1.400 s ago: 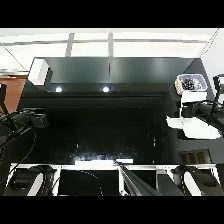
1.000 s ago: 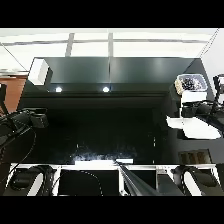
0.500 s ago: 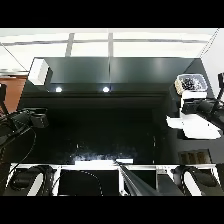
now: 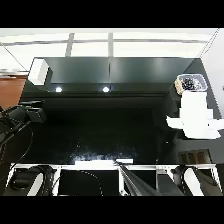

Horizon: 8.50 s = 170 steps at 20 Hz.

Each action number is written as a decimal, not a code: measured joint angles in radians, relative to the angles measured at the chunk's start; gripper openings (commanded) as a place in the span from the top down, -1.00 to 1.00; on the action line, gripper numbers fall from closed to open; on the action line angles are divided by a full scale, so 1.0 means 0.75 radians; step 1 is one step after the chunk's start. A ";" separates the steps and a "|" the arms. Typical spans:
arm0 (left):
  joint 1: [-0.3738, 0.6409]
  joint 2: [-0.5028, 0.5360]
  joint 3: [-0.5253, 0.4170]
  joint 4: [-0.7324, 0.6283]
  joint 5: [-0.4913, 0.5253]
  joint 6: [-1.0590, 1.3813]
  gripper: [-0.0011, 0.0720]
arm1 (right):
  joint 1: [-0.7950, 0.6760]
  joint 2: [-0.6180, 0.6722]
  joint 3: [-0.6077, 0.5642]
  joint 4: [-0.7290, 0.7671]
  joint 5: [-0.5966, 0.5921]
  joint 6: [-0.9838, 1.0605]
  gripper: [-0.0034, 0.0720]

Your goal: Fold the box and place the chain.

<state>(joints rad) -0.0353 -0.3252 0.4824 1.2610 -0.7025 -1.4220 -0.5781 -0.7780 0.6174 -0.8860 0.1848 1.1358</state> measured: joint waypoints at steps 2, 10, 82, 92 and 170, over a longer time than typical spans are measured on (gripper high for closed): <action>0.000 -0.006 0.000 -0.004 0.025 0.001 -0.96 | -0.181 -0.174 0.126 0.018 0.184 0.009 -1.00; 0.000 -0.115 0.000 -0.014 0.003 0.000 -0.98 | -0.618 -0.887 0.742 -0.360 1.120 0.022 -1.00; -0.179 -1.683 0.472 -1.010 -0.870 1.220 0.56 | 1.012 -0.026 -0.344 0.584 0.794 -0.580 0.87; -0.198 -1.636 0.526 -0.951 -0.858 1.345 0.92 | 0.918 -0.011 -0.208 0.415 0.901 -0.531 -0.66; -0.708 -1.435 0.465 -0.580 -0.194 1.821 0.91 | 1.366 -0.207 -0.091 0.015 0.768 -1.054 -0.66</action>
<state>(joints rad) -0.5659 -1.4017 0.8314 0.8257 -0.8482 -0.0559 0.4461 -0.9329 0.5495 -0.8745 0.7605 0.3454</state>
